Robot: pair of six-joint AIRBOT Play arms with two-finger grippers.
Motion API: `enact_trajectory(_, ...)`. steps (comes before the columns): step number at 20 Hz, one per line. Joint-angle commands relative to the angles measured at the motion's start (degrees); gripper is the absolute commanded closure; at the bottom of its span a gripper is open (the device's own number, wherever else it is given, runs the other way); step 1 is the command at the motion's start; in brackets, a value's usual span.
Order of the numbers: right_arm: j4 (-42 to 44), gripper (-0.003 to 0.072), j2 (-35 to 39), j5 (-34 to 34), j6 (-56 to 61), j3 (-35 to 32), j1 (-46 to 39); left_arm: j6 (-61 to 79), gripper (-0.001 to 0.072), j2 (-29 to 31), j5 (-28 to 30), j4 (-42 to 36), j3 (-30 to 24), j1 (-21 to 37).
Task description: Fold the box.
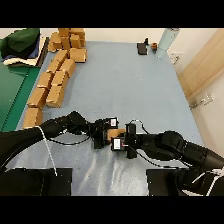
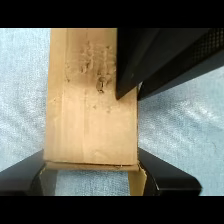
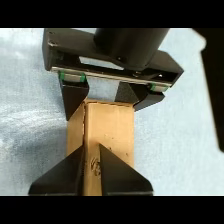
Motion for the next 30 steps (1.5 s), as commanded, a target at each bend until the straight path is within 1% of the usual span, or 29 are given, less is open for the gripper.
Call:
enact_trajectory(1,1.1,0.0542,0.0,-0.6,0.0,0.0,0.0,0.0,0.0178,0.0,0.1,0.0,0.0,0.0)
enact_trajectory(9,1.8,0.0546,2.1,0.8,0.0,1.0,0.0,0.0,0.0178,0.0,0.1,0.0,0.0,0.0)
enact_trajectory(10,1.8,0.0631,2.1,0.8,0.0,0.9,-0.2,0.0,0.0178,0.0,0.1,0.0,0.0,0.0)
enact_trajectory(11,1.8,0.0681,2.0,0.8,0.0,0.9,-0.2,0.0,0.0178,0.0,0.1,0.0,0.0,0.0)
enact_trajectory(18,1.8,0.0681,-1.0,0.8,0.0,0.9,-0.1,0.0,0.0178,0.0,0.1,0.0,0.0,0.0)
enact_trajectory(30,1.7,0.0681,-2.6,0.8,0.0,0.8,-0.1,0.0,0.0178,0.0,0.1,0.0,0.0,0.0)
